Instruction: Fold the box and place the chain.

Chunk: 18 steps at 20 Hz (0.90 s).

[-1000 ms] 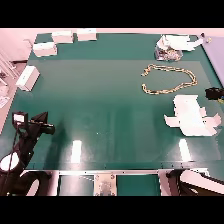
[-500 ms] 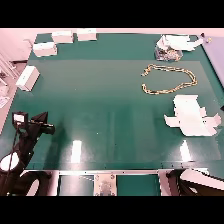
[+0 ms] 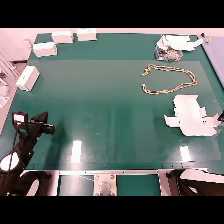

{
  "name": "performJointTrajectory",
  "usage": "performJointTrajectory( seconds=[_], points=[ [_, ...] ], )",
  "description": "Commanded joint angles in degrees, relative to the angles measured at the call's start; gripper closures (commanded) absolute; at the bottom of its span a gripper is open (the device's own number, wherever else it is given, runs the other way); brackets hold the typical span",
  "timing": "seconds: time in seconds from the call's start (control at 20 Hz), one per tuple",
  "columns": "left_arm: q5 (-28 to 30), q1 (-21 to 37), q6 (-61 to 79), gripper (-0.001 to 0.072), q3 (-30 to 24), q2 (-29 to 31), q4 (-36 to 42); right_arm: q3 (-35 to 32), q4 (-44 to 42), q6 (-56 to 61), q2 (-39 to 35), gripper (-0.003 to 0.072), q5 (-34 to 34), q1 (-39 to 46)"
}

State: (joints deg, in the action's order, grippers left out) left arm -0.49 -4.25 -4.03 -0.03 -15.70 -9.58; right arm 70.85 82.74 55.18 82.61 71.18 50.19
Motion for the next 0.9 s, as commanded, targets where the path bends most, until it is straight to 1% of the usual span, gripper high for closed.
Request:
performJointTrajectory(
  seconds=[0.0, 0.25, 0.4, 0.6, 0.85],
  points=[
    [0.02, 0.0, 0.0, 0.0689, 0.02, 0.04, 0.0, 2.21, 0.44, 0.09, 2.82, 0.0228, -0.2, 0.02],
    [0.02, 0.0, 0.0, 0.0689, 0.04, 0.04, 0.0, 4.81, 0.17, -1.75, 6.47, 0.0241, 1.36, 0.02],
    [0.02, 0.0, 0.0, 0.0689, 0.02, 0.04, 0.0, 6.95, -2.47, -4.26, 10.38, 0.0258, 5.49, -0.02],
    [0.02, 0.0, 0.0, 0.069, 0.02, 0.04, 0.0, 13.64, -3.63, -6.27, 14.25, 0.0273, 12.37, -0.15],
    [0.0, 0.0, 0.0, 0.069, 0.04, 0.04, 0.0, 18.34, -3.56, -6.36, 19.17, 0.0273, 15.56, 0.66]
  ],
)
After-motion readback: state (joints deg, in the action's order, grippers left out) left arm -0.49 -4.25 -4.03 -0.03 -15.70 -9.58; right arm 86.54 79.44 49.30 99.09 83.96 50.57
